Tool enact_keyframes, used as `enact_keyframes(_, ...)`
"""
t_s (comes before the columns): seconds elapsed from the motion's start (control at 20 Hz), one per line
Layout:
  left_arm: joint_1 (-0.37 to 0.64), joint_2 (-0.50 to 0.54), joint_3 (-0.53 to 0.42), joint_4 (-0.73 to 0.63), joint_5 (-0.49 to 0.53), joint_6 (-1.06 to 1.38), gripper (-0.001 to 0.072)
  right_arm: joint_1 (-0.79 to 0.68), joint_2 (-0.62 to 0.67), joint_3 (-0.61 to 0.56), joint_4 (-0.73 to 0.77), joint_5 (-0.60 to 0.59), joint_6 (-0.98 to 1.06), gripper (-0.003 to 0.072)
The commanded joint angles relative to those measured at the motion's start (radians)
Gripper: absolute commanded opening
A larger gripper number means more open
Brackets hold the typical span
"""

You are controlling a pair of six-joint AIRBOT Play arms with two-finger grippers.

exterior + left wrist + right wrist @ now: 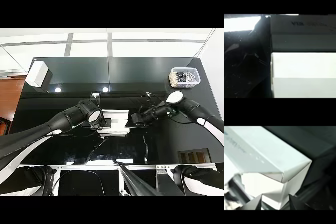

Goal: Fold the box and place the chain.

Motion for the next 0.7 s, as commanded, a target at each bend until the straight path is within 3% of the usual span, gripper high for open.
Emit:
enact_keyframes(0.0, 0.0, 0.0, 0.001, 0.0, 0.002, 0.0, 0.0026, 0.103, 0.0, 0.072, -0.195, -0.072, 0.205, 0.0358)
enact_keyframes(0.1, 0.0, 0.0, 0.001, 0.0, 0.001, 0.0, 0.0025, 0.153, 0.0, 0.102, -0.261, -0.101, 0.29, 0.0358)
enact_keyframes(0.35, 0.0, 0.0, 0.001, 0.0, 0.002, 0.0, 0.0026, 0.291, -0.002, 0.171, -0.602, -0.119, 0.642, 0.0358)
enact_keyframes(0.65, 0.0, 0.0, 0.001, 0.0, 0.002, 0.0, 0.0026, 0.433, -0.053, 0.205, -0.817, -0.13, 0.962, 0.0358)
